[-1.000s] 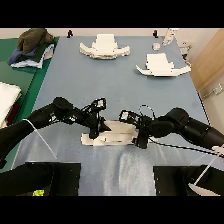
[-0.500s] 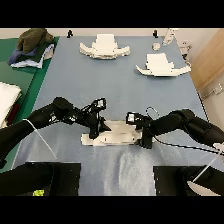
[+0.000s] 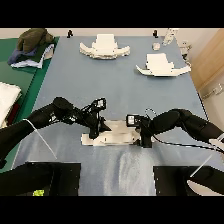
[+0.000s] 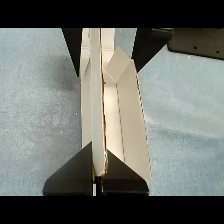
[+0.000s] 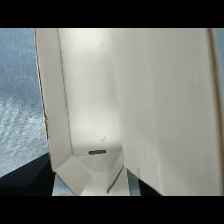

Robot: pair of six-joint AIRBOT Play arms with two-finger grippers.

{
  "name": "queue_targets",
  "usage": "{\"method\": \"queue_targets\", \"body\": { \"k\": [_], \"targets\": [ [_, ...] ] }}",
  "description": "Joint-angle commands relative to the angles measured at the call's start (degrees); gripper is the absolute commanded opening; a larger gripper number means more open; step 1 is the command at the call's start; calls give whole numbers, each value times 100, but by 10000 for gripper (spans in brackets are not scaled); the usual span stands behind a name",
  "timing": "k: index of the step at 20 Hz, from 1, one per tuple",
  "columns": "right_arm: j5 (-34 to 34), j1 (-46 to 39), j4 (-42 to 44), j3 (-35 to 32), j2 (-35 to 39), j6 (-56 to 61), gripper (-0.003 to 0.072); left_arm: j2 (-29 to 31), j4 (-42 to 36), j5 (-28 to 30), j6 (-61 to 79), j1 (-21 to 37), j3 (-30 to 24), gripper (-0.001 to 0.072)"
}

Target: Fold the box.

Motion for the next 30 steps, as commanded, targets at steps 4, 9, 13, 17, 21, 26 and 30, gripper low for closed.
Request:
{"method": "queue_targets", "body": {
  "k": [4,9,13,17,21,26,30],
  "targets": [
    [-46,-31,162,-7,-363,-212,709,-4,0,0,0,-2,0,15],
    [48,-28,164,-7,-385,-313,654,-4,0,2,0,-2,0,15],
    [251,-24,286,-149,-363,-313,654,-4,0,2,0,-2,0,14],
    [428,11,313,-262,-157,-367,654,-4,0,2,0,-2,0,14],
    [463,13,323,-286,-166,-411,652,-4,0,2,0,-2,0,14],
    [470,13,361,-315,-273,-468,651,-4,0,2,0,-2,0,15],
    [498,13,363,-315,-306,-468,566,-4,0,2,0,-2,0,15]
  ]
}}
